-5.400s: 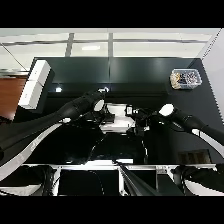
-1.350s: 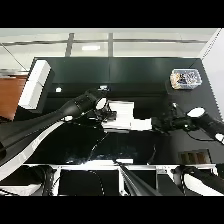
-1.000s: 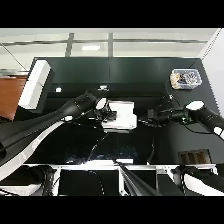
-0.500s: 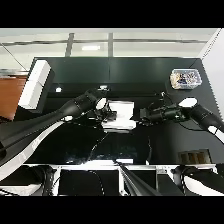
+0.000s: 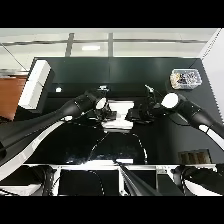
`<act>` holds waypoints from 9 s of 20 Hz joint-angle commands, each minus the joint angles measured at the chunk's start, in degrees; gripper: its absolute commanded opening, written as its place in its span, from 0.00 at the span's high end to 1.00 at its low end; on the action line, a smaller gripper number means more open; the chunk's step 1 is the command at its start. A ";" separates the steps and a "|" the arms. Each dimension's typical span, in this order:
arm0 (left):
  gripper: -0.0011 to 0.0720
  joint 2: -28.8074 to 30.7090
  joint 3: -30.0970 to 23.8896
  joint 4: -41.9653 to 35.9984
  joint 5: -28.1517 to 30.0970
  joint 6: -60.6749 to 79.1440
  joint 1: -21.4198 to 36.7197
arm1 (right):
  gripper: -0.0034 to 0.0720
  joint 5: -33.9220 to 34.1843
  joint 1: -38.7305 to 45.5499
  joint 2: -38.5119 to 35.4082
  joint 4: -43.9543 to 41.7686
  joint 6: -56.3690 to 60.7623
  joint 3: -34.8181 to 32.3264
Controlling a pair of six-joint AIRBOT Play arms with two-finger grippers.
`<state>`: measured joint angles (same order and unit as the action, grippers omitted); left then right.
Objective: Fold the box and place the chain.
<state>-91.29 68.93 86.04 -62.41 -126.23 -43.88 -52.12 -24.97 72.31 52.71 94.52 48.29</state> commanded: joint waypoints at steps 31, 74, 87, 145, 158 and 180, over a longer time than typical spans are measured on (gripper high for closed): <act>0.94 -0.02 0.04 0.24 -0.22 -0.02 0.00 | 0.61 -12.31 -12.66 11.89 29.75 33.48 13.84; 0.94 -0.04 0.04 0.46 0.39 -0.02 0.09 | 0.04 -8.07 36.41 30.82 48.06 24.96 50.10; 0.94 -0.04 0.04 0.46 0.42 -0.02 0.09 | 0.14 -11.82 37.77 43.80 43.52 28.89 60.81; 0.94 -0.04 0.04 0.37 0.44 -0.02 0.09 | 0.93 -40.63 36.50 -14.56 -1.60 -15.98 51.58; 0.94 -0.04 0.04 0.35 0.44 -0.02 0.09 | 0.93 -40.17 31.78 -19.82 -19.91 -23.65 30.47; 0.94 -0.04 0.04 0.26 0.44 -0.02 0.09 | 0.94 -26.16 14.84 -14.88 -25.14 -23.43 24.02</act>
<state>-91.29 68.93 86.28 -62.00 -126.26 -43.83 -78.87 -8.32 56.73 25.85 71.09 75.46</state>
